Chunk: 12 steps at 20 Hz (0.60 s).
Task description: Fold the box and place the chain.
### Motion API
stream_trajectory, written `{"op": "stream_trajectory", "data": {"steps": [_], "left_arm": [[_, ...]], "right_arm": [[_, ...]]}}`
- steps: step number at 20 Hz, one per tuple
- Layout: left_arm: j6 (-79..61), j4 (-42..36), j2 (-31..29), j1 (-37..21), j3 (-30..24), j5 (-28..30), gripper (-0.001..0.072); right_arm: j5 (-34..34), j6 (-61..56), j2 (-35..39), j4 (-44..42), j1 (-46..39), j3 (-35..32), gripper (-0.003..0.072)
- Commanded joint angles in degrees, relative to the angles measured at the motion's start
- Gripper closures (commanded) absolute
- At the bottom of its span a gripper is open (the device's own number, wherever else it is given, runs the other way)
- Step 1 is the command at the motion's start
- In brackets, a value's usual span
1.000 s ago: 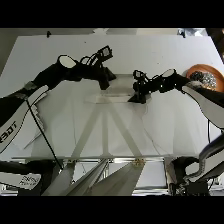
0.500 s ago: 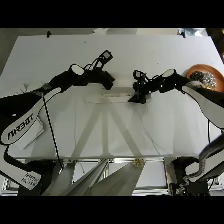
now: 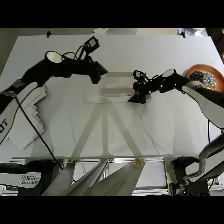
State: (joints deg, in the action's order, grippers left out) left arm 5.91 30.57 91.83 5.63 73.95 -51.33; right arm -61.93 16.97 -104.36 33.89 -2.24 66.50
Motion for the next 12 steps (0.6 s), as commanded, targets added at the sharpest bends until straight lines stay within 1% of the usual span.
{"op": "stream_trajectory", "data": {"steps": [1, 2, 3, 4, 5, 6, 7, 10, 11, 12], "left_arm": [[-4.37, 9.81, -2.67, -3.54, -0.09, -9.20, 0.0699], [-4.42, 13.25, -2.58, -3.43, -0.92, -8.68, 0.0698], [-4.50, 15.08, -2.43, -3.37, -2.36, -7.67, 0.0690], [-4.68, 15.37, -1.88, -3.37, -3.63, -6.67, 0.0586], [-4.70, 15.32, -1.09, -3.34, -4.59, -5.77, 0.0349], [-4.70, 15.52, 0.11, -3.10, -4.94, -5.40, 0.0138], [-4.72, 15.54, 1.38, -2.67, -4.94, -5.46, 0.0092], [-8.87, 15.54, 4.57, -0.02, -4.94, -5.49, 0.0095], [-10.75, 15.56, 5.35, 1.11, -4.94, -5.46, 0.0105], [-12.41, 15.56, 6.19, 2.23, -4.94, -5.44, 0.0158]], "right_arm": [[-0.02, 0.00, 0.00, 0.00, 0.02, 0.00, 0.0309], [-0.02, 0.02, 0.00, 0.00, 0.02, 0.00, 0.0309], [-0.02, 0.00, 0.00, 0.00, 0.02, 0.00, 0.0309], [-0.02, 0.00, 0.00, 0.00, 0.02, 0.00, 0.0309], [0.00, 0.00, 0.00, 0.00, 0.02, 0.00, 0.0309], [-0.02, 0.02, 0.00, 0.00, 0.02, 0.00, 0.0309], [-0.02, 0.00, 0.00, 0.00, 0.02, 0.00, 0.0309], [-0.02, 0.00, 0.00, 0.00, 0.02, -0.02, 0.0309], [-0.02, 0.00, 0.00, 0.00, 0.02, 0.00, 0.0309], [-0.02, 0.00, 0.00, 0.00, 0.02, 0.00, 0.0309]]}}
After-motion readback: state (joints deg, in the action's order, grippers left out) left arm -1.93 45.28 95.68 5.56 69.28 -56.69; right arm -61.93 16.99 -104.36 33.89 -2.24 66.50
